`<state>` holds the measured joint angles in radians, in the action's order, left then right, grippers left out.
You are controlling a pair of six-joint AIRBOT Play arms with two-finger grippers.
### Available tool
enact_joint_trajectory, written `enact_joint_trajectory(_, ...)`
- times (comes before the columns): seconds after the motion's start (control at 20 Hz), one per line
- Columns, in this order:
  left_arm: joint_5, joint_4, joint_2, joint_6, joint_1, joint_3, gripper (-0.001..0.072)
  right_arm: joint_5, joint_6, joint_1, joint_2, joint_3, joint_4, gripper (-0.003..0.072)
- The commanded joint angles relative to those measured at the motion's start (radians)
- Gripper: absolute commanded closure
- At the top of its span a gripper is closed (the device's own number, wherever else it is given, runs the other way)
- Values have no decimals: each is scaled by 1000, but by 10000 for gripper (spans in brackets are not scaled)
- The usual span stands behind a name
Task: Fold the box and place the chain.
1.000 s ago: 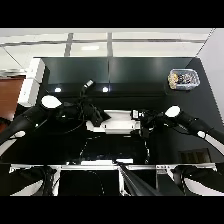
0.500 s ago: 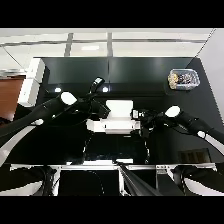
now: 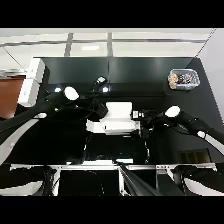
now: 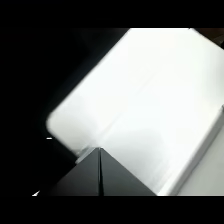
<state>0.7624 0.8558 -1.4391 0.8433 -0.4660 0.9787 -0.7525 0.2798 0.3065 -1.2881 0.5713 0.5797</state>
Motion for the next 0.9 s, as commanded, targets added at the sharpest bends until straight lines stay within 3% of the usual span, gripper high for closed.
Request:
enact_joint_trajectory(0.0, 89, 187, 121, 84, 71, 24, 682, 0, 0, 1, 0, 1, 0, 633)
enact_joint_trajectory(0.15, 161, 192, 248, 63, 172, -47, 681, 0, 0, 1, 0, 1, 0, 633)
enact_joint_trajectory(0.25, 159, 45, 297, -76, 227, -144, 678, 0, 0, 1, 0, 1, 0, 633)
enact_joint_trajectory(0.35, 220, -115, 294, -275, 243, -203, 678, 0, 0, 1, 0, 1, 0, 633)
enact_joint_trajectory(0.45, 246, -132, 278, -405, 223, -214, 671, 0, 0, 1, 0, 1, 0, 633)
enact_joint_trajectory(0.5, 224, -132, 272, -440, 206, -214, 495, 0, 0, 1, 0, 1, 0, 633)
enact_joint_trajectory(0.55, 188, -130, 269, -489, 187, -214, 205, 0, 0, 1, 0, 1, 0, 633)
enact_joint_trajectory(0.6, 134, -122, 269, -540, 163, -214, 12, 0, 0, 1, 0, 1, 0, 633)
enact_joint_trajectory(0.7, 31, -56, 269, -647, 107, -214, 11, 0, 0, 1, 0, 1, 0, 633)
enact_joint_trajectory(0.85, -39, 74, 268, -846, 22, -213, 31, 0, 0, 1, 0, 1, 0, 633)
